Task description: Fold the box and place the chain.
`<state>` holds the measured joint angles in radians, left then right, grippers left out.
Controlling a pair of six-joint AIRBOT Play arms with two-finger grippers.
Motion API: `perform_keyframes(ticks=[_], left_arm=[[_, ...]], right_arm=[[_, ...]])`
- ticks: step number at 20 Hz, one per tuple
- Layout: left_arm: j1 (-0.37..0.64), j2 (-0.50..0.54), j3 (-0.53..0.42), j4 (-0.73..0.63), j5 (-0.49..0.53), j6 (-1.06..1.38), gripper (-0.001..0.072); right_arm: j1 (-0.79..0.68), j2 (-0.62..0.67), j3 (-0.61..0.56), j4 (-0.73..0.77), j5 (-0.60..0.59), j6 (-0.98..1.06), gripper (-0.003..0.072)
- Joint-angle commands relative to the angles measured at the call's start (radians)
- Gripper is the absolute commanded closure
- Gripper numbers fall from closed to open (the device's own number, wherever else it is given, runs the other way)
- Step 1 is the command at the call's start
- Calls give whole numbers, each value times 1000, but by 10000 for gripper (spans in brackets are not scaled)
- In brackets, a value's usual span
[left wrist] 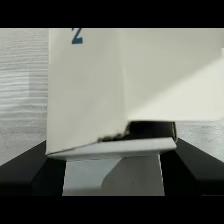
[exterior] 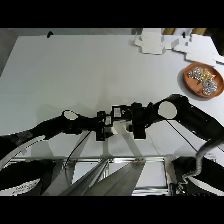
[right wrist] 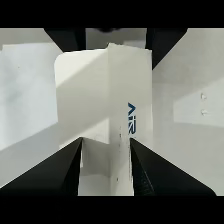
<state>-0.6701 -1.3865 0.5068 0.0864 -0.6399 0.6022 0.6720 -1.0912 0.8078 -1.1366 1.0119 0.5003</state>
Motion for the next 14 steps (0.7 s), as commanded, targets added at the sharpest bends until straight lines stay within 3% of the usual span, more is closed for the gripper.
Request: perform_keyframes(ticks=[1, 8, 9, 14], left_arm=[[1, 0, 0, 0, 0, 0, 434], [1, 0, 0, 0, 0, 0, 434], [1, 0, 0, 0, 0, 0, 434], [1, 0, 0, 0, 0, 0, 434]], right_arm=[[2, -16, -1, -1, -42, 0, 404], [2, -16, -5, -3, -68, 1, 480], [2, -16, -5, -3, -71, 1, 532], [2, -17, -29, 1, -109, 27, 533]])
